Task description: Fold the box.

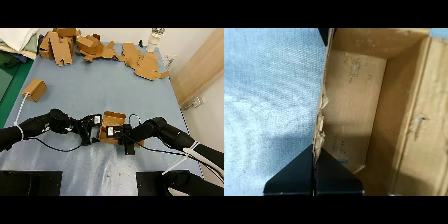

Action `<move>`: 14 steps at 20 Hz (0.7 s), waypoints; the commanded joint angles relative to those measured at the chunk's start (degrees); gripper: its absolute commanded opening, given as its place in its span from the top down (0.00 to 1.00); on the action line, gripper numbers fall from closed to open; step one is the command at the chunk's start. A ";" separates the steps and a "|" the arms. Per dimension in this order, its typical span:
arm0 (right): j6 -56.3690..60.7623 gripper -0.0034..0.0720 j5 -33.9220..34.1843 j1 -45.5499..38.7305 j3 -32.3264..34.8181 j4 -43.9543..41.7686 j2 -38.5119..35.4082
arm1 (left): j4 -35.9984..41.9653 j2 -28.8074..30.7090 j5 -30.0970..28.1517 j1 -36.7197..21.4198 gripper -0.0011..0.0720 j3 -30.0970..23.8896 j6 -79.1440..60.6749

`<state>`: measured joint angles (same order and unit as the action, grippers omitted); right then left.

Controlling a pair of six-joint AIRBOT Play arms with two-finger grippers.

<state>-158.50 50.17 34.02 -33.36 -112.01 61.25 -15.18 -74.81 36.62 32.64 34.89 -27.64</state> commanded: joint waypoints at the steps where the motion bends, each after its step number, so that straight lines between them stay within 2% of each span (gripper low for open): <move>1: -0.96 0.95 0.07 0.04 -0.02 0.13 -0.02 | -0.39 -0.33 2.56 0.02 0.03 0.42 -0.02; 14: -0.98 0.95 0.07 0.04 -0.02 0.13 -0.02 | -0.52 -0.33 2.32 2.01 0.03 0.39 -0.39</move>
